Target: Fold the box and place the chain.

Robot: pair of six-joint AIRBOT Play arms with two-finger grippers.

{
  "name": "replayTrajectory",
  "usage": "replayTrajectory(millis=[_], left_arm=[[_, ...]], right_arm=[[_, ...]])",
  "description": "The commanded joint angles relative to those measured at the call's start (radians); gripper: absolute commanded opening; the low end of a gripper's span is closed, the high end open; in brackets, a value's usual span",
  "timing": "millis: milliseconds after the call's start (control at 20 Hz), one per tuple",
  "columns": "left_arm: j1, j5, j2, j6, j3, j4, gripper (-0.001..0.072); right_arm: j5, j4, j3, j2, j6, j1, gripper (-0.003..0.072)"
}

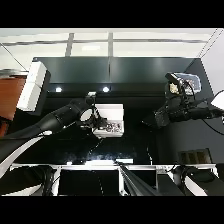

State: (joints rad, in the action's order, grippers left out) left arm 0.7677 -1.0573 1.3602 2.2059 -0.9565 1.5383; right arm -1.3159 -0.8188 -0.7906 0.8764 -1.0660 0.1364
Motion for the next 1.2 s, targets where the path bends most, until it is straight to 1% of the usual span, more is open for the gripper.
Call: replayTrajectory(millis=[0, 100, 150, 250, 300, 350, 400, 450, 500, 550, 600, 650, 700, 750, 850, 900, 950, 1000, 1050, 1150], left_arm=[[-0.001, -0.114, -0.036, -0.192, -0.055, 0.014, 0.0565], [-0.008, -0.171, -0.106, -0.362, -0.05, 0.03, 0.0565], [-0.029, -0.194, -0.15, -0.457, -0.04, 0.031, 0.0565], [-0.102, -0.225, -0.245, -0.635, -0.003, 0.007, 0.057], [-0.161, -0.244, -0.306, -0.758, 0.024, -0.048, 0.0577], [-0.235, -0.269, -0.365, -0.896, 0.047, -0.124, 0.0579], [-0.319, -0.304, -0.413, -1.055, 0.061, -0.213, 0.0608], [-0.428, -0.338, -0.455, -1.213, 0.073, -0.32, 0.0624], [-0.537, -0.327, -0.484, -1.279, 0.085, -0.406, 0.0624], [-0.659, -0.294, -0.499, -1.335, 0.099, -0.517, 0.0624], [-0.772, -0.307, -0.499, -1.418, 0.115, -0.666, 0.0624], [-0.88, -0.355, -0.494, -1.524, 0.137, -0.829, 0.0624], [-0.958, -0.396, -0.493, -1.616, 0.161, -0.93, 0.0634], [-1.006, -0.397, -0.496, -1.722, 0.185, -0.964, 0.071], [-1.014, -0.294, -0.49, -1.89, 0.231, -0.976, 0.071], [-0.996, -0.27, -0.48, -2.002, 0.252, -0.978, 0.071], [-0.969, -0.27, -0.461, -2.119, 0.271, -0.965, 0.0703], [-0.934, -0.249, -0.442, -2.205, 0.288, -0.945, 0.0702], [-0.886, -0.203, -0.419, -2.251, 0.309, -0.937, 0.0701], [-0.788, -0.139, -0.372, -2.226, 0.348, -0.956, 0.0697]], right_arm=[[0.003, -0.032, 0.0, -0.001, -0.001, -0.001, 0.0699], [-0.006, -0.07, 0.0, -0.001, 0.0, -0.001, 0.0699], [-0.006, -0.086, 0.0, -0.001, 0.0, -0.001, 0.07], [0.001, -0.121, 0.0, -0.001, 0.007, -0.001, 0.07], [0.003, -0.125, 0.0, -0.001, 0.006, -0.001, 0.0699], [0.011, -0.121, 0.0, -0.001, 0.006, -0.001, 0.07], [0.026, -0.121, 0.0, -0.001, 0.005, -0.001, 0.0699], [0.041, -0.121, 0.0, -0.001, 0.005, -0.001, 0.0699], [0.056, -0.121, 0.0, -0.001, 0.006, -0.001, 0.07], [0.074, -0.12, 0.0, -0.001, 0.006, -0.001, 0.07], [0.083, -0.119, 0.0, -0.001, 0.006, -0.001, 0.0699], [0.082, -0.121, 0.0, -0.001, 0.006, -0.001, 0.07], [0.082, -0.124, 0.0, -0.001, 0.006, -0.001, 0.0699], [0.084, -0.125, 0.0, -0.001, 0.006, -0.001, 0.0699], [0.105, -0.129, 0.0, -0.001, 0.006, -0.001, 0.07], [0.119, -0.129, 0.0, -0.001, 0.006, -0.001, 0.07], [0.134, -0.129, 0.0, -0.001, 0.006, -0.001, 0.07], [0.144, -0.129, 0.0, -0.001, 0.006, -0.001, 0.0699], [0.156, -0.129, 0.0, -0.001, 0.005, -0.001, 0.0699], [0.169, -0.129, 0.0, -0.001, 0.004, -0.001, 0.07]])
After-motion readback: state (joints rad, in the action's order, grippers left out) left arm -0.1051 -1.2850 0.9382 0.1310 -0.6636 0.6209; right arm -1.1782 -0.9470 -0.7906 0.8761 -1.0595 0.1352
